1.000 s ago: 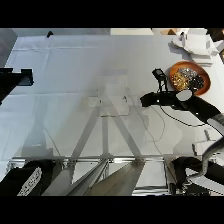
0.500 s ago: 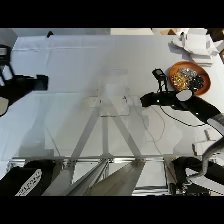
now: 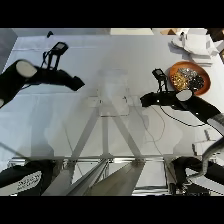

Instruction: Fold the box and place the chain.

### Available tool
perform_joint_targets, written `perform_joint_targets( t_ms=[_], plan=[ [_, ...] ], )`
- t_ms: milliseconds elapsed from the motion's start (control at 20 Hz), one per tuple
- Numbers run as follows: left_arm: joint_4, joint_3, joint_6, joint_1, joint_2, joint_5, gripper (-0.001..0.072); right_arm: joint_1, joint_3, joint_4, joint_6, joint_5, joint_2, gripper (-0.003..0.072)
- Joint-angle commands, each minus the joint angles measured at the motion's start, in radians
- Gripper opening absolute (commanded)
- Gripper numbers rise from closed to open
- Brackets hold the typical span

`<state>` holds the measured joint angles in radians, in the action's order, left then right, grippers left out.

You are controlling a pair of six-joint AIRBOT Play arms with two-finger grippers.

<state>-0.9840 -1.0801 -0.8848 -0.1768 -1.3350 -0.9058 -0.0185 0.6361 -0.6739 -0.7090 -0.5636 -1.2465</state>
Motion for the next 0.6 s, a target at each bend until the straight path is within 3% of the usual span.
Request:
perform_joint_targets(
  t_ms=[0, 150, 300, 550],
  plan=[
    [0.148, -0.195, 0.208, -0.005, -0.184, -0.132, 0.0635, -0.001, 0.000, 0.000, 0.000, 0.000, 0.000, 0.0009],
    [0.216, -0.312, 0.309, -0.006, -0.320, -0.223, 0.0697, -0.001, 0.000, 0.000, 0.000, 0.000, 0.000, 0.0009],
    [0.235, -0.405, 0.417, -0.019, -0.425, -0.340, 0.0697, -0.001, 0.000, 0.000, 0.000, 0.000, 0.000, 0.0009],
    [0.240, -0.417, 0.467, -0.059, -0.475, -0.348, 0.0697, -0.001, 0.000, 0.000, 0.000, 0.000, 0.000, 0.0009]
  ],
)
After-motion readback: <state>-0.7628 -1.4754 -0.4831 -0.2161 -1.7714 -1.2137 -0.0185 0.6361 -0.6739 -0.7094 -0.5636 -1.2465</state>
